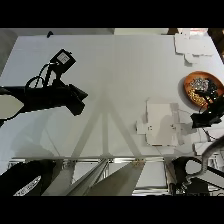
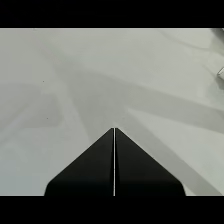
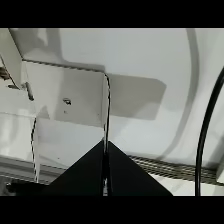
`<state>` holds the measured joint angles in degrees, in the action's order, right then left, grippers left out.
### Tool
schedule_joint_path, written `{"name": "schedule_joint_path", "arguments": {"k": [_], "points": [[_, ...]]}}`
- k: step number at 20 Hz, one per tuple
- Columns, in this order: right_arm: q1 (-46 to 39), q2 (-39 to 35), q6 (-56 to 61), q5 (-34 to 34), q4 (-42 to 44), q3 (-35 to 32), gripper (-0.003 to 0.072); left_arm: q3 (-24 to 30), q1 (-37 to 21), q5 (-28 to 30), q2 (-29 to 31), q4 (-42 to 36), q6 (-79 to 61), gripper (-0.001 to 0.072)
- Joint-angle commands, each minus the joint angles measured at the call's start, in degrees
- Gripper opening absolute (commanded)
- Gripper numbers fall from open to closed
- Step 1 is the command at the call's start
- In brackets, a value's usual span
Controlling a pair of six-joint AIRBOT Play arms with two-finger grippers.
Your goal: Fold the box and place the chain.
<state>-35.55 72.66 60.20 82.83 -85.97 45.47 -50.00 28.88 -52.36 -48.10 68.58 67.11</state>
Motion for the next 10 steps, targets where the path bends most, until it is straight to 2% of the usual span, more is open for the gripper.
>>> {"name": "schedule_joint_path", "arguments": {"k": [1, 4, 10], "points": [[0.4, 0.0, -6.6, 3.5, 6.8, 0.0, 0.0010, 0.0, 0.0, 0.0, 0.0, 0.0, 0.0, 0.0009], [2.7, -1.9, -8.3, 3.5, 9.3, 0.0, 0.0009, 0.0, 0.0, 0.0, 0.0, 0.0, 0.0, 0.0009], [8.2, -6.9, -13.9, -2.2, 26.5, 0.0, 0.0007, 0.0, 0.0, 0.0, 0.0, 0.0, 0.0, 0.0009]]}}
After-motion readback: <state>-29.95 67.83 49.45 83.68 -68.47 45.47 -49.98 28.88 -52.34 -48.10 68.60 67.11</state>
